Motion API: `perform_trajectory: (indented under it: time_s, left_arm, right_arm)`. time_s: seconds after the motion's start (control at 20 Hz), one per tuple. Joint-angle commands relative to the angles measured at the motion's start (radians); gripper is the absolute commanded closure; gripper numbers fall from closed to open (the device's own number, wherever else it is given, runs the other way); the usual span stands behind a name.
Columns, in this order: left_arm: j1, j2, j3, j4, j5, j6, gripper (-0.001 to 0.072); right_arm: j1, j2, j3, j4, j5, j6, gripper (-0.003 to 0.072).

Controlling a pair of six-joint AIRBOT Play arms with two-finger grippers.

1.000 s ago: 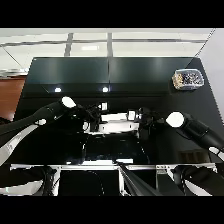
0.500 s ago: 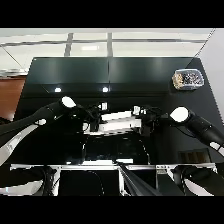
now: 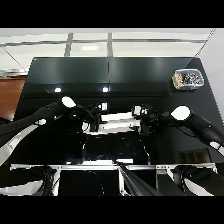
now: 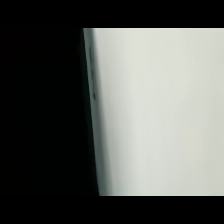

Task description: Fold the box and place the chain.

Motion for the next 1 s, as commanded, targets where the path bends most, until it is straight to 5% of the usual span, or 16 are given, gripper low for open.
perform_trajectory:
  time_s: [0.0, 0.95]
  left_arm:
    - [0.000, 0.000, 0.001, 0.000, 0.001, 0.000, 0.0684]
    - [0.000, 0.000, 0.001, 0.000, 0.001, -0.001, 0.0684]
  right_arm:
    - [0.000, -0.004, 0.000, 0.008, 0.048, -0.009, -0.0018]
    - [-0.001, -0.196, -0.014, 0.077, 0.045, -0.197, -0.0017]
